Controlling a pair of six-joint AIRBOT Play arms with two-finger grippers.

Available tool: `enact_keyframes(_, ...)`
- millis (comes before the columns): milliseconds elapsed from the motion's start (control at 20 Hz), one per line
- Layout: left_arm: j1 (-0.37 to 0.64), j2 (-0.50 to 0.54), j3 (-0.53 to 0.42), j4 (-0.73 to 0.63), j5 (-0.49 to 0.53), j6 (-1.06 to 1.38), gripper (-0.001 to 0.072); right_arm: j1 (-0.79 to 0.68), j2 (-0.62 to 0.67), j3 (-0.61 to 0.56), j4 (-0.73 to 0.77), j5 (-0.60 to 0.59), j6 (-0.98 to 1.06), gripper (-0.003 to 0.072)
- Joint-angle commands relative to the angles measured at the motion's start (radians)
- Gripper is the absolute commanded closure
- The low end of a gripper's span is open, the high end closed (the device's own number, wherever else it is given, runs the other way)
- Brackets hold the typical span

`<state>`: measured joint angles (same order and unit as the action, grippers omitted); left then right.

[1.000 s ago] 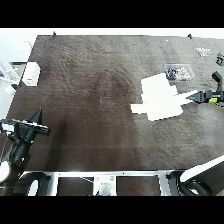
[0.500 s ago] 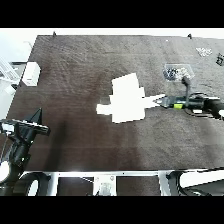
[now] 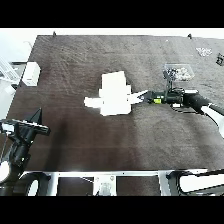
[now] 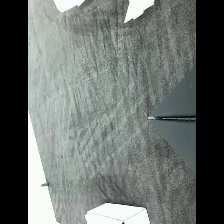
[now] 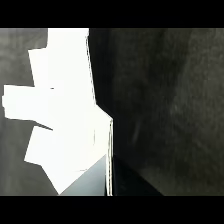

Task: Fold the box and place the chain.

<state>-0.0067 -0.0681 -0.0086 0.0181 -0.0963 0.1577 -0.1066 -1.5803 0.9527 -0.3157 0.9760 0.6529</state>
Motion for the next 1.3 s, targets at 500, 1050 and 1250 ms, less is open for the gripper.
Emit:
enact_keyframes(500,0.000,0.001,0.000,0.000,-0.006,-0.001,0.0685,0.133,-0.019,0.004,0.002,-0.203,0.026,0.0676)
enact_keyframes(1050,0.000,0.001,0.000,-0.001,-0.150,0.000,0.0295,0.170,-0.020,0.005,0.029,-0.263,0.028,0.0676)
enact_keyframes(1250,0.000,-0.027,0.028,-0.049,-0.161,0.000,0.0296,0.170,-0.020,0.005,0.027,-0.267,0.023,0.0675)
